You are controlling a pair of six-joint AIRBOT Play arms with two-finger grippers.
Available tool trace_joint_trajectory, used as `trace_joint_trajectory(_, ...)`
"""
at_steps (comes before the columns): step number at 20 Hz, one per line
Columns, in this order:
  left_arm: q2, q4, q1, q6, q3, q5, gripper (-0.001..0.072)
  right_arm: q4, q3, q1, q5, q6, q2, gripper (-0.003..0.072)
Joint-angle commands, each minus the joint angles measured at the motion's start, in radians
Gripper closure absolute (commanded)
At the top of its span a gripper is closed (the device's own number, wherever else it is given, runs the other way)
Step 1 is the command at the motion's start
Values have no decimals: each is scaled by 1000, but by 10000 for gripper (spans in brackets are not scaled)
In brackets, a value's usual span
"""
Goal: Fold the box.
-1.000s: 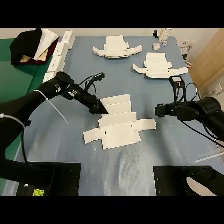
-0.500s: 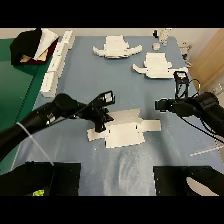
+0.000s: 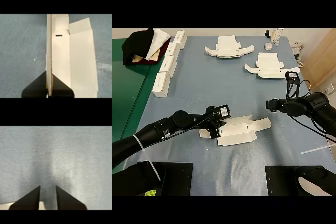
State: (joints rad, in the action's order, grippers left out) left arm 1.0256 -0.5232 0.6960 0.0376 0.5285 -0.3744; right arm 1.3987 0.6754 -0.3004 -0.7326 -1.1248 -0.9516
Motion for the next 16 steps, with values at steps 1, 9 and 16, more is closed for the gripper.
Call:
trace_joint_trajectory(1,16,-5,-18,-20,15,-90,696,9,1,-1,0,3,-1,395)
trace_joint_trajectory(9,76,-34,-253,-29,198,-528,696,39,1,-1,2,3,-13,395)
trace_joint_trajectory(16,154,-48,-215,-3,217,-518,695,54,0,-1,2,3,-28,395)
